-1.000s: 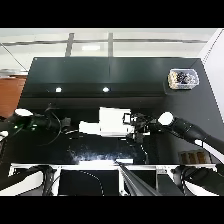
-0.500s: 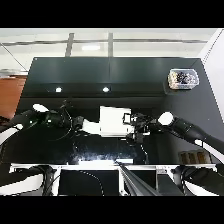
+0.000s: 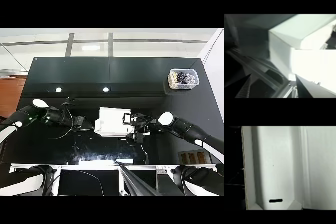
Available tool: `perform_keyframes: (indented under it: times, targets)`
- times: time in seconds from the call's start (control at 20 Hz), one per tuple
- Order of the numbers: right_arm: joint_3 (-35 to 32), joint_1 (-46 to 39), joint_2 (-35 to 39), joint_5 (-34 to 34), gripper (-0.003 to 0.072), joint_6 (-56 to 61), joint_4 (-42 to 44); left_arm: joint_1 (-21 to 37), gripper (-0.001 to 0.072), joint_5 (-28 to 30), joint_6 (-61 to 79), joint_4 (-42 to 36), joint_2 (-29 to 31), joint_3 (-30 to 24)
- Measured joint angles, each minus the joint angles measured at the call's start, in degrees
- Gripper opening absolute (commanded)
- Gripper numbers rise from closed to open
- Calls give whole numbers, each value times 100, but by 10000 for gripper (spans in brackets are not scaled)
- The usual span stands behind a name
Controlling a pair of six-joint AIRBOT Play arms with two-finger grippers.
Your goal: Fold the box and place the chain.
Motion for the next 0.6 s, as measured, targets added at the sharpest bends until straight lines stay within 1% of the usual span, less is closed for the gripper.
perform_keyframes:
  times: [0.3, 0.6]
  targets:
    - [-2, 0, 0, 0, 467, 0, 0, -435, 630, 599, -48, -118, 374, 20]
    - [0, 0, 0, 0, 468, 0, 0, -1182, 630, 1449, -393, -140, 452, 20]
